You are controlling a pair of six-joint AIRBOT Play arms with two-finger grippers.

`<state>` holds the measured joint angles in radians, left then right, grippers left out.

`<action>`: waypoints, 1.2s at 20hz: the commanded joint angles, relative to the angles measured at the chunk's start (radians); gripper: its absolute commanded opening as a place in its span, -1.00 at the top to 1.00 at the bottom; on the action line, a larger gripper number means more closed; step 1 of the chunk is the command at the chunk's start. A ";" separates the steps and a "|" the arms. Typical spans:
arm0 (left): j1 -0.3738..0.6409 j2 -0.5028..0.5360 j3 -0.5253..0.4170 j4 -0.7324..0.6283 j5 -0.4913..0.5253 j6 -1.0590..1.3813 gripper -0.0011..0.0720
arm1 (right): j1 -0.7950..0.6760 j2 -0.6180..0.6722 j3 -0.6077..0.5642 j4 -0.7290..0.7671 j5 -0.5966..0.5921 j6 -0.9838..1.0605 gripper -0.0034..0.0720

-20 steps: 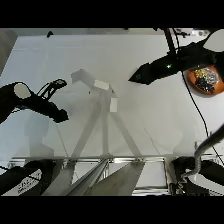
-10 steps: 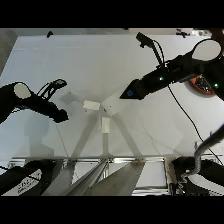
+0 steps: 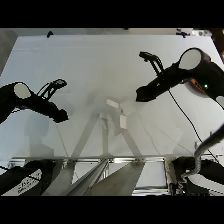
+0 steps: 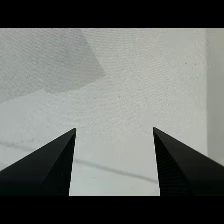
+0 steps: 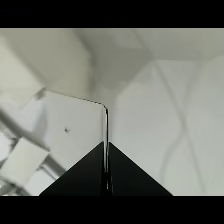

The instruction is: Fold the box and place the chain.

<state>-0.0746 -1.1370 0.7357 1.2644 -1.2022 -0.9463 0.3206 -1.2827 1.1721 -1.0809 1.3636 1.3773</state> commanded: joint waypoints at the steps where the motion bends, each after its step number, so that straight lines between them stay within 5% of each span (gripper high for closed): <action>1: -0.001 0.000 0.000 0.000 0.000 0.000 -0.44 | 0.001 -0.003 -0.074 -0.214 -0.116 0.105 0.87; 6: -0.001 0.000 -0.001 0.000 0.000 0.000 -0.44 | 0.001 0.020 -0.092 -0.464 -0.220 0.240 0.87; 10: -0.001 -0.001 0.000 0.000 0.000 0.000 -0.44 | 0.002 0.054 -0.114 -0.497 -0.287 0.275 0.87; 18: -0.001 0.000 0.000 0.000 0.000 0.000 -0.44 | 0.075 0.328 -0.538 -0.490 -0.620 0.444 0.87; 24: -0.001 -0.001 0.000 0.000 0.000 0.000 -0.44 | 0.183 0.460 -0.615 -0.502 -0.592 0.585 0.87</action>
<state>-0.0750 -1.1370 0.7357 1.2640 -1.2022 -0.9466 0.4522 -0.8764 0.5919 -1.5711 0.7742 1.8771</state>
